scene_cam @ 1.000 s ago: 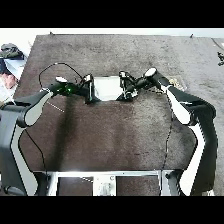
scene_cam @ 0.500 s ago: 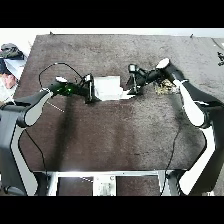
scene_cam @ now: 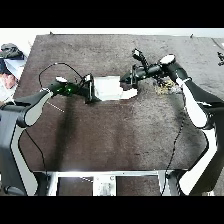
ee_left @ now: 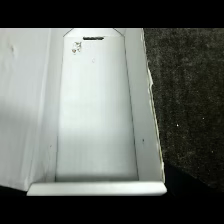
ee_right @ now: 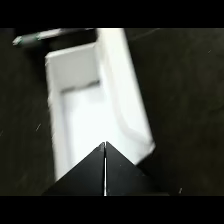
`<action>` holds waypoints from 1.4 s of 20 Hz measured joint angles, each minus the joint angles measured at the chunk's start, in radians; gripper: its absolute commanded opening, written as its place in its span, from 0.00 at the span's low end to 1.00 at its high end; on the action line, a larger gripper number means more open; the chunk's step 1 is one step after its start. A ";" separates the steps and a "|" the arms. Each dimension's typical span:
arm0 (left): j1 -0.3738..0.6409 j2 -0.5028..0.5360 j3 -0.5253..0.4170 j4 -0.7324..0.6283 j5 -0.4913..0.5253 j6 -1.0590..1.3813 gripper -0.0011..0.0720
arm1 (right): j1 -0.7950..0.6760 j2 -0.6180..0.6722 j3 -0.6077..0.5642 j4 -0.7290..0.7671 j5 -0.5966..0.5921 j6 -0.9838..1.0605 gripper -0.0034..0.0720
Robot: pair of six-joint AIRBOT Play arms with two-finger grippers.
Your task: Fold the box and place the chain.
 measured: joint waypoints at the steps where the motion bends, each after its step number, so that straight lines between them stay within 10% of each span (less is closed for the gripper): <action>1: 0.000 0.000 0.000 0.000 0.000 0.000 0.44 | 0.006 -0.006 0.000 0.014 -0.027 0.002 0.02; 12: 0.000 0.000 0.000 0.000 0.000 0.000 0.43 | 0.054 -0.067 -0.001 0.006 -0.237 -0.060 0.02; 28: 0.000 0.000 0.000 -0.002 0.004 0.000 0.43 | 0.042 -0.028 -0.002 -0.071 -0.112 -0.066 0.02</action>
